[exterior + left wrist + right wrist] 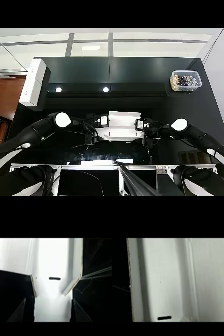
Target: Fold the box and place the chain.
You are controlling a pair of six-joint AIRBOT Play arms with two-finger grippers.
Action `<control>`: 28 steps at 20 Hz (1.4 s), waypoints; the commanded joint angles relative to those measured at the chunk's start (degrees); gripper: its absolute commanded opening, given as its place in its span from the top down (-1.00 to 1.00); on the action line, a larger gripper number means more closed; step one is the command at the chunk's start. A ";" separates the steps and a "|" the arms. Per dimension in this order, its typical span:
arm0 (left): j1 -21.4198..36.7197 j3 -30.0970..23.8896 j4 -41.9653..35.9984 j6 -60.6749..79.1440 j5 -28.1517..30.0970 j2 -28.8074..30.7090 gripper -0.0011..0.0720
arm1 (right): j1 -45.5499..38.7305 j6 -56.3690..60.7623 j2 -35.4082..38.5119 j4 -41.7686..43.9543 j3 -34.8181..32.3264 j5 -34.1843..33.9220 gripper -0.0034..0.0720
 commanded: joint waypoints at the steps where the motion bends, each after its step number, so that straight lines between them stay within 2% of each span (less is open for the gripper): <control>1: -0.66 -0.07 -2.67 0.81 1.57 -1.77 -0.93 | 0.07 0.02 -0.04 0.02 -0.02 -0.02 -0.32; 2: -0.66 -0.07 -4.20 0.83 1.60 -2.45 -0.88 | 0.07 0.02 -0.04 0.02 -0.02 -0.02 -0.32; 3: -0.66 -0.04 -5.86 0.83 1.60 -3.04 -0.72 | 0.07 0.02 -0.04 0.02 -0.02 -0.02 -0.32; 4: -0.66 -0.04 -6.58 0.85 1.60 -3.26 -0.24 | 0.07 0.04 -0.04 0.02 -0.02 -0.02 -0.32; 5: -0.68 -0.04 -6.80 1.22 1.73 -3.23 -0.05 | 0.07 0.02 -0.04 0.02 -0.02 -0.02 -0.32; 11: -0.68 0.04 -7.45 1.73 1.11 -3.23 0.07 | 0.07 0.04 -0.04 0.02 -0.02 -0.07 -0.32; 15: -0.68 0.04 -10.64 1.73 1.09 -3.26 0.08 | 0.07 0.04 -0.04 0.02 -0.02 -0.07 -0.32; 17: -0.72 0.04 -11.96 1.73 1.05 -3.26 0.43 | 0.07 0.04 -0.04 0.02 -0.02 -0.07 -0.32; 28: -2.19 0.04 -16.37 1.81 2.34 -3.74 0.42 | 0.07 0.13 -0.04 0.04 -0.02 -0.17 -0.32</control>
